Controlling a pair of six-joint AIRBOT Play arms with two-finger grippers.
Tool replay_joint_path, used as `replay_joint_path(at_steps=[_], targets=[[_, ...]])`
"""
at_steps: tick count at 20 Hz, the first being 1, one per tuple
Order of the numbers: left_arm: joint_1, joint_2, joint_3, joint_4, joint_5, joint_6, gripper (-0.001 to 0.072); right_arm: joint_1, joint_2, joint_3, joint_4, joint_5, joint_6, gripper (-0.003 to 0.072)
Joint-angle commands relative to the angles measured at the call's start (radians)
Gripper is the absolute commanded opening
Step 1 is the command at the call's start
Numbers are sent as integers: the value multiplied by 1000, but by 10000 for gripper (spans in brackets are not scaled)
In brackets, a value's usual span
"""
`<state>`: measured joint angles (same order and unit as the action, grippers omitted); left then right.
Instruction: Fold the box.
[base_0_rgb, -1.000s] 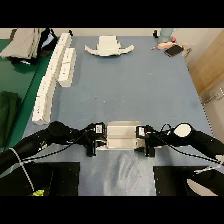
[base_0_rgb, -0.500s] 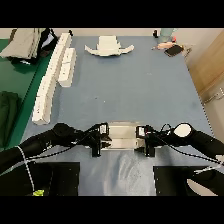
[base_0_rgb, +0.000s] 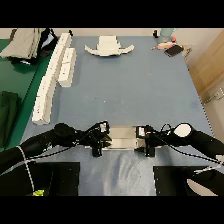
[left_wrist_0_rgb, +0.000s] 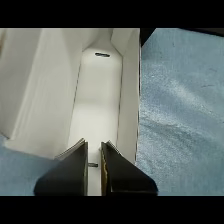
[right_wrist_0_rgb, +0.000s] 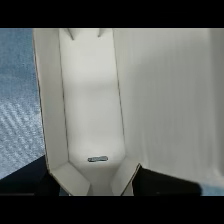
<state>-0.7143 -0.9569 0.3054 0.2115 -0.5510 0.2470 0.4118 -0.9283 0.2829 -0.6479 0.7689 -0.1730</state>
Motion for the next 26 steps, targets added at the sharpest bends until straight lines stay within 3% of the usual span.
replay_joint_path(at_steps=[1, 2, 3, 6, 8, 11, 15, 17, 20, 23, 26], targets=[[12, 43, 1, 200, -6, -298, 106, 1, 1, 1, 1, 0, 0, 507], [11, 72, 1, 317, -8, -460, 103, 1, 1, 1, 0, 0, 0, 507], [11, 108, 1, 431, -20, -622, 17, 1, 1, 1, 0, 0, 0, 507], [11, 280, 8, 750, -115, -1150, 17, 1, 1, 1, 0, 0, 0, 507], [11, 420, 18, 894, -214, -1470, 17, 1, 1, 1, 1, 0, 0, 507], [12, 600, 17, 1141, -285, -1897, 18, 1, 1, 1, 0, 0, 0, 507], [12, 649, 11, 1412, -412, -2399, 19, 1, 1, 1, 0, 0, 0, 507], [11, 605, -19, 1347, -408, -2415, 18, 1, 1, 1, 1, 0, 0, 507], [10, 484, -50, 1135, -253, -2308, 18, 1, 1, 1, 0, 0, 0, 507], [10, 330, -51, 1036, -159, -2241, 18, 1, 1, 1, 0, 0, 0, 507], [6, 227, -47, 755, -77, -2008, 17, 1, 1, 1, 1, 0, 0, 507]])
